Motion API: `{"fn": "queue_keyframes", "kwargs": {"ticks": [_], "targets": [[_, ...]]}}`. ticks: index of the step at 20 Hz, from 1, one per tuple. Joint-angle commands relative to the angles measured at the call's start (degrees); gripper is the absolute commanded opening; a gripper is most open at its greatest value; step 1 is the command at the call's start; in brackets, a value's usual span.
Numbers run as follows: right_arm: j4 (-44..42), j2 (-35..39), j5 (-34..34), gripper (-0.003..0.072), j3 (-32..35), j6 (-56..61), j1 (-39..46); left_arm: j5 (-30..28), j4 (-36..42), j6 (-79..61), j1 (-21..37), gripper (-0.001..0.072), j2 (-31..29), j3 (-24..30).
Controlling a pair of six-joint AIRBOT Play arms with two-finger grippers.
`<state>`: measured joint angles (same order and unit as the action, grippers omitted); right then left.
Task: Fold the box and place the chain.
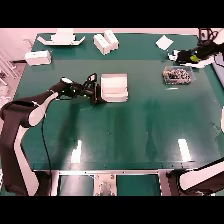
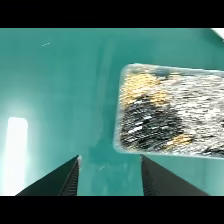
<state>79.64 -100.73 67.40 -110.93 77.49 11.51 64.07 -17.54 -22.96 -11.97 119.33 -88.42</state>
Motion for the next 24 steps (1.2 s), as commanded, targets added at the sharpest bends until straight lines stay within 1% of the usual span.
{"fn": "queue_keyframes", "kwargs": {"ticks": [1, 3, 4, 6, 9, 19, 20, 21, 22, 23, 24], "targets": [[-6.12, -4.26, -4.61, 0.0452, 0.02, -2.58, 4.35, -0.09, 0.0, -0.02, 0.04, 0.0632, -0.04, -0.02], [-6.78, -7.34, -6.01, 0.0459, 0.02, -4.42, 4.17, -0.11, 0.0, -0.02, 0.04, 0.0633, -0.04, -0.02], [-6.8, -8.85, -7.08, 0.0519, 0.02, -4.7, 4.15, -0.11, 0.0, 0.0, 0.04, 0.0632, -0.04, -0.02], [-6.8, -11.08, -8.72, 0.052, 0.02, -4.68, 4.15, -0.11, 0.0, 0.0, 0.04, 0.0632, -0.04, -0.02], [-6.56, -12.9, -8.92, 0.0521, 0.02, -4.68, 4.17, -0.13, 0.0, -0.02, 0.04, 0.0632, -0.04, -0.02], [-5.07, -14.19, -6.56, 0.0518, 0.02, -4.0, 4.15, -0.13, 0.0, 0.0, 0.07, 0.0632, -0.04, -0.02], [-5.05, -14.36, -5.77, 0.0508, 0.02, -4.02, 4.15, -0.13, 0.0, 0.0, 0.04, 0.0632, -0.04, -0.02], [-5.05, -14.51, -5.55, 0.0481, 0.02, -4.02, 4.15, -0.13, 0.0, 0.0, 0.07, 0.0632, -0.04, -0.02], [-5.07, -14.62, -5.4, 0.0393, 0.02, -4.02, 4.15, -0.11, 0.0, 0.0, 0.04, 0.0632, -0.04, -0.02], [-5.09, -14.71, -5.33, 0.0351, 0.02, -4.02, 4.07, -0.11, 0.0, 0.0, 0.07, 0.0632, -0.04, -0.02], [-5.09, -14.73, -5.33, 0.0335, 0.04, -4.04, 3.89, -0.11, 0.0, 0.0, 0.07, 0.0632, -0.04, -0.02]]}}
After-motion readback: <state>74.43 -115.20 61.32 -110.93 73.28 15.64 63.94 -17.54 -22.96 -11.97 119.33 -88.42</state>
